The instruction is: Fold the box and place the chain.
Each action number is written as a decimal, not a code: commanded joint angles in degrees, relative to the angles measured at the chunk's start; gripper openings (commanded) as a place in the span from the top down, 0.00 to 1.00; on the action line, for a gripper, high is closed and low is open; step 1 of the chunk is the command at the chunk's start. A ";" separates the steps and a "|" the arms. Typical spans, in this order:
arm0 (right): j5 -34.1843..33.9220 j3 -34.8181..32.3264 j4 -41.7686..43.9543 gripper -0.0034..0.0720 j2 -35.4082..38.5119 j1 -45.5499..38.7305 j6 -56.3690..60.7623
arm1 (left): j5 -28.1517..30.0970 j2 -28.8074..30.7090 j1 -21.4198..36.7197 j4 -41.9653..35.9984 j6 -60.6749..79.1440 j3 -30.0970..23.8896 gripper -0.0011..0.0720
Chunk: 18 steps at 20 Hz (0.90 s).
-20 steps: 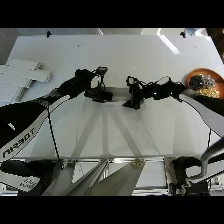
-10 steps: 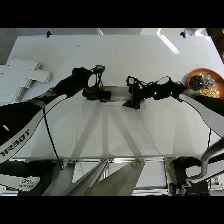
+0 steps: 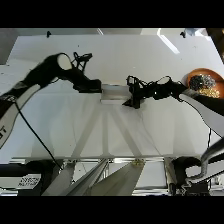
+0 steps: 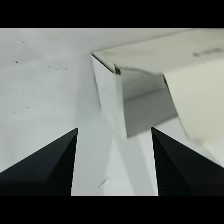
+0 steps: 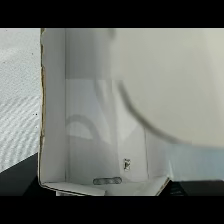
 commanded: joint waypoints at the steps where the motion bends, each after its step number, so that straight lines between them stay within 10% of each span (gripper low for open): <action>1: 0.17 0.02 -0.02 0.27 -0.02 0.04 -0.02 | -9.92 1.75 7.30 -10.67 22.08 0.00 0.28; 13: 0.17 0.02 -0.02 0.27 -0.02 0.04 -0.02 | 1.90 -0.28 13.44 -23.91 110.22 -16.65 0.26; 18: 0.17 0.02 -0.02 0.27 -0.02 0.04 -0.02 | 4.46 -7.82 10.49 -38.86 121.74 -16.63 0.03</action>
